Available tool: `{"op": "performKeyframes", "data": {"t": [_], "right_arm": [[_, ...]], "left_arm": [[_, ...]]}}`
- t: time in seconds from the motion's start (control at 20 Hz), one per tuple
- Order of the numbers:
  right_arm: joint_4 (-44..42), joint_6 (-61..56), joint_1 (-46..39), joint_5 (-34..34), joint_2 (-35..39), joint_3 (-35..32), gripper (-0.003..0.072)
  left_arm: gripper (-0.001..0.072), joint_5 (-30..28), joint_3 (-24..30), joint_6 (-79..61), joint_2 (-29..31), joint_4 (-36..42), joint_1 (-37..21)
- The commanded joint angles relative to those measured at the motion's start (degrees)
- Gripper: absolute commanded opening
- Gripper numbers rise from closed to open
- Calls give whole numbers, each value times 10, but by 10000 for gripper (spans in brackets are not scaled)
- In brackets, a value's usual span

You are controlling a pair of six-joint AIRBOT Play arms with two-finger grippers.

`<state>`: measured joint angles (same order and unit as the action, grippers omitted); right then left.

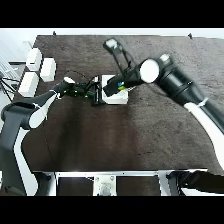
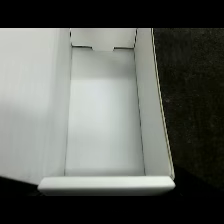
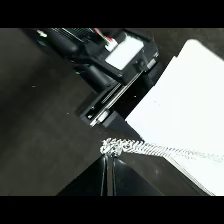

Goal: Fold the box and place the chain.

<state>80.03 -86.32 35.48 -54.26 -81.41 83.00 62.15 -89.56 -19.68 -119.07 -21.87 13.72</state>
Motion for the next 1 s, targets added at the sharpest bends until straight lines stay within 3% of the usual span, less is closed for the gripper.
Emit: {"op": "performKeyframes", "data": {"t": [0.0,0.25,0.3,0.4,0.65,0.85,0.95], "right_arm": [[-32,9,-18,191,-28,-111,8],[-51,9,-55,308,-116,-136,8],[-57,9,-59,311,-115,-135,36],[-65,10,-68,269,-94,-129,531],[-25,14,-122,162,14,-135,535],[-27,-52,-247,207,1,-163,545],[-93,-59,-299,235,-37,-166,546]], "left_arm": [[357,0,0,0,0,0,0],[356,0,0,0,0,0,0],[356,0,0,0,0,0,0],[356,-1,0,0,0,0,0],[357,-2,0,0,0,0,0],[356,-2,0,0,0,0,0],[357,-2,0,-1,0,0,0]]}}
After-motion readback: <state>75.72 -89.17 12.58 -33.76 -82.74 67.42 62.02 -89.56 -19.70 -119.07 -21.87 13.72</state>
